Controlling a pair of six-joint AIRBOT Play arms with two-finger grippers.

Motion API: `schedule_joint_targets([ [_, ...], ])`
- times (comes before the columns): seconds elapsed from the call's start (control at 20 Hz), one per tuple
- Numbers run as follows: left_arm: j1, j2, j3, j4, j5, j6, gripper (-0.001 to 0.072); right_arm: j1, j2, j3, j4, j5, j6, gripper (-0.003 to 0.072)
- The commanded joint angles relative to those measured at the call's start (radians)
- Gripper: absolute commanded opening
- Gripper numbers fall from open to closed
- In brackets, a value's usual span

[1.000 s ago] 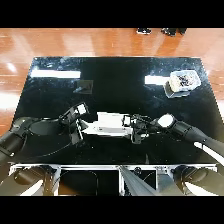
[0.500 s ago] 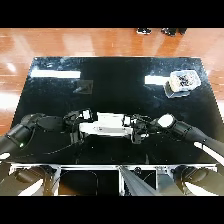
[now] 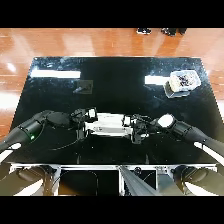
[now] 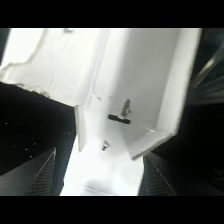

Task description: Fold the box and place the chain.

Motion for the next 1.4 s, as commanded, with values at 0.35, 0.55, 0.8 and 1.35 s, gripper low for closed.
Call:
schedule_joint_targets([
  [0.35, -0.073, -0.038, 0.03, -0.006, 0.03, 0.01, 0.0208, 0.0, -0.001, 0.001, -0.002, 0.0, 0.0, 0.0557],
  [0.55, -0.086, -0.038, 0.03, -0.018, 0.019, 0.01, 0.0208, 0.0, -0.001, 0.001, -0.002, 0.0, 0.0, 0.0557],
  [0.8, -0.093, -0.048, 0.03, -0.061, -0.028, 0.01, 0.0208, 0.0, -0.001, 0.001, -0.002, 0.0, 0.0, 0.0557],
  [1.35, -0.148, -0.074, 0.03, -0.062, -0.055, 0.01, 0.021, 0.0, -0.001, 0.001, -0.002, 0.0, 0.0, 0.0557],
])
